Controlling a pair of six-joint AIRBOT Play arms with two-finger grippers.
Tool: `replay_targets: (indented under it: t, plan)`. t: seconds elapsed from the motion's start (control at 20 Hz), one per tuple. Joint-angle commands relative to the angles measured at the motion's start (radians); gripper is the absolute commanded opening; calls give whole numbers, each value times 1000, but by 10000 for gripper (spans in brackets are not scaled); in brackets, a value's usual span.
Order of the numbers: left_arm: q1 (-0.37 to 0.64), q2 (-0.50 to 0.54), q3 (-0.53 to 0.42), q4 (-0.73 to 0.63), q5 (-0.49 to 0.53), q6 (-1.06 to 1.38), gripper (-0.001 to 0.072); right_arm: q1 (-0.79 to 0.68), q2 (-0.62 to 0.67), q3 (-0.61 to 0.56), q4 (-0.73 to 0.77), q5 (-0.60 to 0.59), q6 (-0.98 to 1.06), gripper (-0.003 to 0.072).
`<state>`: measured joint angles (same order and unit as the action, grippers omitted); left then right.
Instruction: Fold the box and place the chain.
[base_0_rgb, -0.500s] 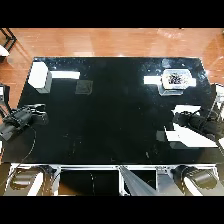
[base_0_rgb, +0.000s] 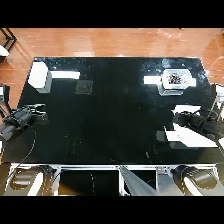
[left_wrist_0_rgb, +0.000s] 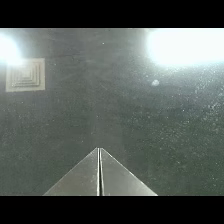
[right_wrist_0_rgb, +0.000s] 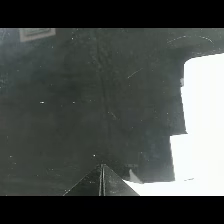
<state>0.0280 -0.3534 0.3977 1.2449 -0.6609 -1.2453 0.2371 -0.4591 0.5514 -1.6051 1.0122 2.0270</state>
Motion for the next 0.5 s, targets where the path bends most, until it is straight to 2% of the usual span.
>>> replay_targets:
  t: [0.0,0.25,0.45]
  plan:
    - [0,-1,0,0,0,0,29,0,1,0,0,0,0,21]
    - [0,-1,0,0,6,0,29,0,1,0,0,0,0,21]
    - [-1,-1,0,-2,55,0,29,0,1,0,0,-1,0,21]
